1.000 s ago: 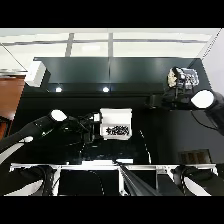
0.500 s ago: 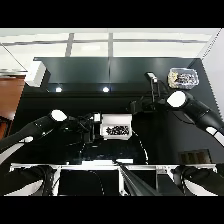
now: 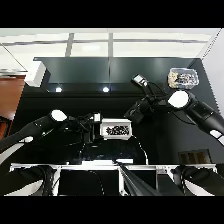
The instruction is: Fold the box and place the chain.
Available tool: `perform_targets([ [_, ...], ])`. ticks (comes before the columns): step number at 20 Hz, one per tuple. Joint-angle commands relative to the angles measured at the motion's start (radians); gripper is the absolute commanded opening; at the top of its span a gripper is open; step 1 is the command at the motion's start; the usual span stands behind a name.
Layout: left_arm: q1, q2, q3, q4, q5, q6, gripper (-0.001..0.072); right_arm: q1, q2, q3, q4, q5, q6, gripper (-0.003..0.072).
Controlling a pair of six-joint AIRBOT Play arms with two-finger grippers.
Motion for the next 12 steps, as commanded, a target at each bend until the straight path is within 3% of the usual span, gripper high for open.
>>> perform_targets([
  [1, 0.0, 0.0, 0.001, 0.0, -0.002, 0.0, 0.0386, 0.002, 0.013, -0.006, -0.001, 0.097, -0.14, 0.0631],
  [3, 0.0, 0.0, 0.001, 0.0, -0.002, 0.0, 0.0387, 0.002, 0.013, -0.021, -0.001, 0.114, -0.161, 0.072],
  [12, 0.0, 0.0, 0.001, 0.0, -0.003, 0.0, 0.0386, 0.003, 0.013, -0.035, 0.004, 0.113, -0.267, 0.072],
])
